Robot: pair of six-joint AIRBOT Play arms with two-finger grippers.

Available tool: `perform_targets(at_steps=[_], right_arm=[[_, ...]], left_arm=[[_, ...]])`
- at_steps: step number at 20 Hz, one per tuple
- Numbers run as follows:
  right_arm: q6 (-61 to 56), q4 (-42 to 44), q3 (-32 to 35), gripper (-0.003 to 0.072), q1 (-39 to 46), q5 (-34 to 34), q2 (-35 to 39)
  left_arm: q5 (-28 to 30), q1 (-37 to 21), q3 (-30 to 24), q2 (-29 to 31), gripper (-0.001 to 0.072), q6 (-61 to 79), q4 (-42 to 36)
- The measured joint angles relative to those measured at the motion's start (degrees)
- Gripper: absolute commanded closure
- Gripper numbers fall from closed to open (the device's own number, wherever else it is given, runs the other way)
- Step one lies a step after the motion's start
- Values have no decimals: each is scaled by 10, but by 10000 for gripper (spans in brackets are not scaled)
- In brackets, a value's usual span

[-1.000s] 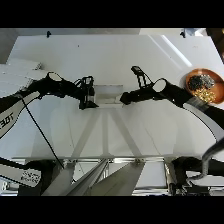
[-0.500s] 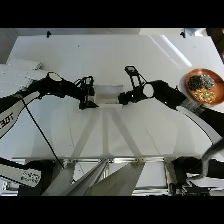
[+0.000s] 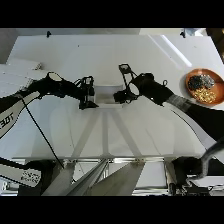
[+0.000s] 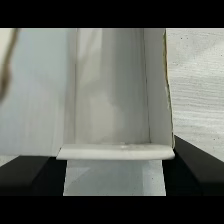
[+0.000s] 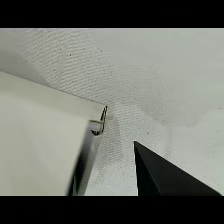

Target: Fold the box and place the chain.

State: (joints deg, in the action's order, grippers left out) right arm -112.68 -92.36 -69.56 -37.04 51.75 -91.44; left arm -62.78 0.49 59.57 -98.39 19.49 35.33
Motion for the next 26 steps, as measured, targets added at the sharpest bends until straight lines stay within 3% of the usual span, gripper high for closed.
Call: perform_targets(at_steps=[8,10,22,26], right_arm=[[-53,-31,-43,334,-20,43,-30],[-68,-34,-46,371,-21,42,-33],[-147,-19,-49,399,-23,11,-55],[-149,-14,-49,609,-26,17,-67]], left_arm=[[0,0,0,0,536,0,0],[0,0,0,0,536,0,0],[0,0,0,0,536,0,0],[0,0,0,0,536,0,0]])
